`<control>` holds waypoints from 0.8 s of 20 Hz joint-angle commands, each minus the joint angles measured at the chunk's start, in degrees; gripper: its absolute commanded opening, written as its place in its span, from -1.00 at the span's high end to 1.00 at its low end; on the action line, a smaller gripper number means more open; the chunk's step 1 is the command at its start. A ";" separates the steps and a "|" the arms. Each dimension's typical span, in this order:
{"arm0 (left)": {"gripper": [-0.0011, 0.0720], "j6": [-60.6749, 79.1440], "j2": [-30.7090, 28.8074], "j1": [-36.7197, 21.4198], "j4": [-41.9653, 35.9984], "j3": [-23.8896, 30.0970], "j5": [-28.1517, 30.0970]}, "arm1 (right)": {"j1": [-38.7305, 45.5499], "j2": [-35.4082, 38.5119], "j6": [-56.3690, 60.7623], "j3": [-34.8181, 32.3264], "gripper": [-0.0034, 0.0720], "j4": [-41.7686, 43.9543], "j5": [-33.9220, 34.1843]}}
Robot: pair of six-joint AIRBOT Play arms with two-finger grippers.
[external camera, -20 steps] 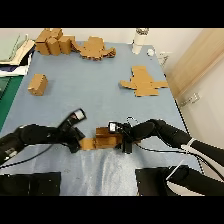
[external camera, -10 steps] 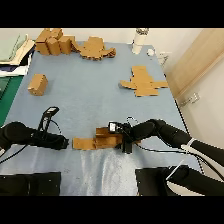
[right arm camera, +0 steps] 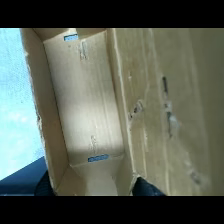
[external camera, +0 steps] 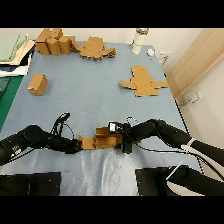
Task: Fold the box.
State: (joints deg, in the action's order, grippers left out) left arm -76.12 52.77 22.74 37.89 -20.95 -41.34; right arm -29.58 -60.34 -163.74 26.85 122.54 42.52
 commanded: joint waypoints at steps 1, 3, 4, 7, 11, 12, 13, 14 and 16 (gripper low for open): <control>0.93 0.48 0.96 1.73 -4.96 -0.33 2.23 | -0.02 0.04 0.00 -0.02 -0.43 0.02 0.00; 0.93 1.09 0.28 1.92 -5.55 -1.16 1.07 | -0.02 0.04 0.00 -0.02 -0.43 0.02 -0.02; 0.93 1.64 -0.26 1.92 -6.01 -1.66 0.81 | -0.02 0.04 0.00 -0.02 -0.43 0.02 0.00; 0.58 3.69 -1.46 1.92 -5.75 -3.91 0.24 | -0.02 0.04 0.00 -0.02 -0.43 0.02 0.00; 0.02 3.50 -1.36 1.88 -5.77 -5.18 0.39 | -0.02 0.04 0.00 -0.02 -0.43 0.02 0.00; 0.02 3.43 -1.27 1.88 -5.79 -5.18 0.39 | -0.02 0.04 -0.02 -0.02 -0.43 0.02 0.00; 0.02 3.43 -1.09 1.92 -5.84 -5.18 0.39 | -0.02 0.04 -0.02 -0.02 -0.43 0.02 0.00; 0.02 3.43 -0.76 1.92 -6.08 -5.18 0.48 | -0.02 0.04 0.00 -0.02 -0.43 0.02 0.00; -0.03 3.45 0.35 1.92 -7.43 -5.18 0.90 | -0.02 0.04 0.00 -0.02 -0.43 0.02 0.00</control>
